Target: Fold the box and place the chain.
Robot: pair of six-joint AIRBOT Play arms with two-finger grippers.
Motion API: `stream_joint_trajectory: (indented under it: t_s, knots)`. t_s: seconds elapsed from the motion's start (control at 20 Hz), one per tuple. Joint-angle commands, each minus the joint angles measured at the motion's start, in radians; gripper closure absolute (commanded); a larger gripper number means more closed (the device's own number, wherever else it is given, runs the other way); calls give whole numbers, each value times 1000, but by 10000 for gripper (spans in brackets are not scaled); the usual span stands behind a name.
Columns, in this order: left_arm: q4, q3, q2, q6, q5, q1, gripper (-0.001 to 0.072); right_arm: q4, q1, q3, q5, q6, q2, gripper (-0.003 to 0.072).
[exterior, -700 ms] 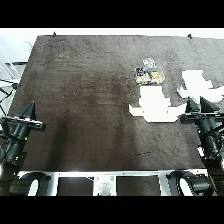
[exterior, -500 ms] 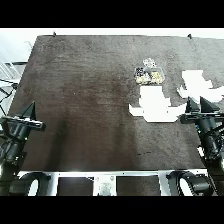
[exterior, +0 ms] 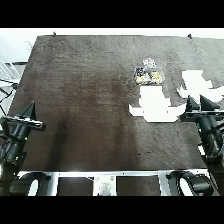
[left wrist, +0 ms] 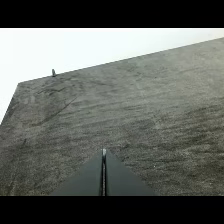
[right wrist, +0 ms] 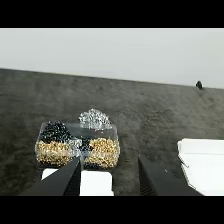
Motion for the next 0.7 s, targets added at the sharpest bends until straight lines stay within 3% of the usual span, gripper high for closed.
stream_joint_trajectory:
  t_s: [0.0, 0.1, 0.25, 0.35, 0.45, 0.5, 0.65]
  knots:
    - [0, 0, 0, 0, 0, 0, 691, 13, -63, 102, -3, 19, -175, 310]
    - [0, 0, 0, 0, 0, 0, 691, 47, -150, 204, 66, 64, -347, 332]
    - [0, 0, 0, 0, 0, 0, 691, -31, -300, 349, 321, 189, -595, 329]
    - [0, 0, 0, 0, 0, 0, 692, -329, -425, 460, 542, 483, -743, 316]
    - [0, 0, 0, 0, 0, 0, 691, -688, -540, 601, 769, 779, -875, 267]
    - [0, 0, 0, 0, 0, 0, 691, -798, -594, 678, 869, 862, -932, 215]
    - [0, 0, 0, 0, 0, 0, 691, -860, -713, 882, 1062, 924, -1056, 201]
